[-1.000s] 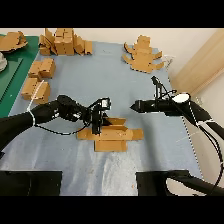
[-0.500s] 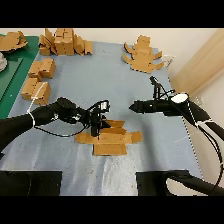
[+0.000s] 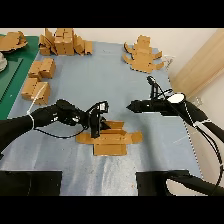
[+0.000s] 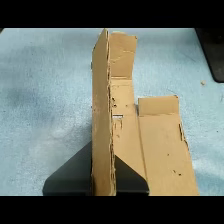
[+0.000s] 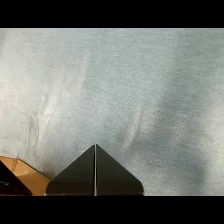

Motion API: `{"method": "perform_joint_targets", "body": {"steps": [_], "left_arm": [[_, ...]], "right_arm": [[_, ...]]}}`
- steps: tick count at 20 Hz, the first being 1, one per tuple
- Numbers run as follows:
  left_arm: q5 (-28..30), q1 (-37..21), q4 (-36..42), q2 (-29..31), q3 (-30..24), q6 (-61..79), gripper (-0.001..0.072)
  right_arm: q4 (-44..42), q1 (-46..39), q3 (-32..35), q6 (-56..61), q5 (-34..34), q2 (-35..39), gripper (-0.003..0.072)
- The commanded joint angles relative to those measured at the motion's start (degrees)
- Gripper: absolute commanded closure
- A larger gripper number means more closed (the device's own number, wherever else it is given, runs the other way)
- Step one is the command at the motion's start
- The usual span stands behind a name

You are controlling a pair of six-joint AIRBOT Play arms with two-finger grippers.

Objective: Fold the box.

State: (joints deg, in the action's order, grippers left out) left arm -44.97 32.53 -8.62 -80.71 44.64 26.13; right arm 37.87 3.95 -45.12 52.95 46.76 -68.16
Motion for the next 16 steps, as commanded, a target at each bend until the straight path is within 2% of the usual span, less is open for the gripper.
{"method": "perform_joint_targets", "body": {"steps": [1, 6, 8, 12, 16], "left_arm": [[-0.2, -0.1, 0.1, 0.0, -0.3, 0.0, 0.0699], [-0.1, -0.1, -0.4, 0.0, -0.5, 0.0, 0.0699], [0.0, -0.1, -0.4, 0.0, -0.5, 0.0, 0.0699], [0.0, -0.1, -0.3, 0.0, -0.5, 0.0, 0.0699], [0.0, -0.1, -0.3, 0.0, -0.5, 0.0, 0.0699]], "right_arm": [[0.0, 0.1, 0.0, 0.0, -0.3, 0.0, 0.0683], [0.3, 0.1, 0.1, 0.0, 1.1, 0.4, 0.0684], [4.1, 0.1, 0.1, 2.4, 3.3, 2.4, 0.0684], [19.0, 0.1, 0.6, 13.6, 9.7, 12.5, 0.0683], [19.3, 2.9, 7.8, 16.8, 9.6, 29.0, 0.0684]]}}
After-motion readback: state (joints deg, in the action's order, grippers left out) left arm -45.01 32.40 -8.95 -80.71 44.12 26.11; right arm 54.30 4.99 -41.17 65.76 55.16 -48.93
